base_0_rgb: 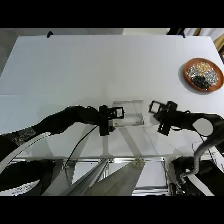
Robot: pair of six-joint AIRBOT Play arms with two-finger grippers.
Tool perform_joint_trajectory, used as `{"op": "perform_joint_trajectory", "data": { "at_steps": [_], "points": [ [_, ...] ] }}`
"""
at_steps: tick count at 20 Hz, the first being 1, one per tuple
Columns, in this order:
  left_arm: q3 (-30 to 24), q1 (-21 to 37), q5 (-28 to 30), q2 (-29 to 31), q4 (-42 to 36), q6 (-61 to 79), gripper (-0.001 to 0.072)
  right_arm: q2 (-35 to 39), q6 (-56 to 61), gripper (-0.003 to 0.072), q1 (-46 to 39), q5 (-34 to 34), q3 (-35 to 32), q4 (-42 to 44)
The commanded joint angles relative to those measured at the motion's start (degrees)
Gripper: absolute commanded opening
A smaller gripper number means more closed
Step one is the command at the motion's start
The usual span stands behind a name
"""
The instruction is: Fold the box and place the chain.
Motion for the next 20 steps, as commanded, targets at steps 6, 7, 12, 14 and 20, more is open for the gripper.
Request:
{"op": "perform_joint_trajectory", "data": {
  "at_steps": [6,7,12,14,20],
  "points": [
    [0.0,0.0,0.0,0.0,0.0,0.0,0.0211,-2.1,39.3,0.0012,-15.2,1.0,0.0,-3.2],
    [0.0,0.0,0.0,0.0,0.0,0.0,0.0211,-4.9,39.8,0.0012,-15.2,1.0,0.0,-2.6],
    [0.0,0.0,0.0,0.0,0.0,0.0,0.0211,-16.0,30.9,0.0011,-15.2,3.3,0.0,13.4],
    [0.0,0.0,0.0,0.0,0.1,0.0,0.0211,-18.3,30.9,0.0011,-15.2,3.4,0.0,13.6],
    [0.0,0.0,0.0,0.0,0.0,0.0,0.0211,-21.9,30.8,0.0011,-14.8,3.1,0.0,15.6]
  ]
}}
